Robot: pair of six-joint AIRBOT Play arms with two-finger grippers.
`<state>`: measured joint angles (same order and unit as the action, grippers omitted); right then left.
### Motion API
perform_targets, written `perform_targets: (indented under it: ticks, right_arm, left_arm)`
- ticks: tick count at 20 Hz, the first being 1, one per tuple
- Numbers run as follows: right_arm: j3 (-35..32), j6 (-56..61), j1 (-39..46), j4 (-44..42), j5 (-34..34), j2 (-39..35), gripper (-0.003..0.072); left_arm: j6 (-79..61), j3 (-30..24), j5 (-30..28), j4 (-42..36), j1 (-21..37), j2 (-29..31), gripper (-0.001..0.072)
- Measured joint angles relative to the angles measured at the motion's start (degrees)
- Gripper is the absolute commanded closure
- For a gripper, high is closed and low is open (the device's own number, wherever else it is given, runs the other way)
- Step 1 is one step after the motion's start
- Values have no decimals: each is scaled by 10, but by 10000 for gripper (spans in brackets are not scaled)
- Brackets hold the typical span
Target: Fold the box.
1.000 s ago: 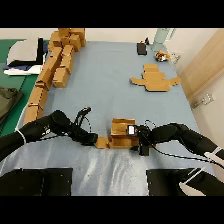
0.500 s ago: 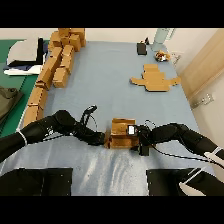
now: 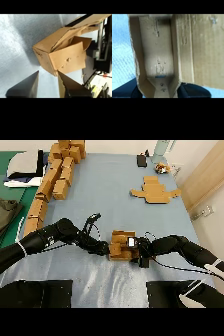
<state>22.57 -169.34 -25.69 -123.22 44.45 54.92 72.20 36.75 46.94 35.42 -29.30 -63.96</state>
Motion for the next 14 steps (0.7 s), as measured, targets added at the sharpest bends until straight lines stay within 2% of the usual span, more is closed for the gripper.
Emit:
perform_targets:
  ticks: [7, 14]
  right_arm:
    - [0, 0, 0, 0, 0, 0, 208]
    - [0, 0, 0, 0, 0, 0, 208]
  left_arm:
    - [5, 3, -23, -10, -32, -12, 199]
    - [6, 3, -78, -28, -42, -18, 199]
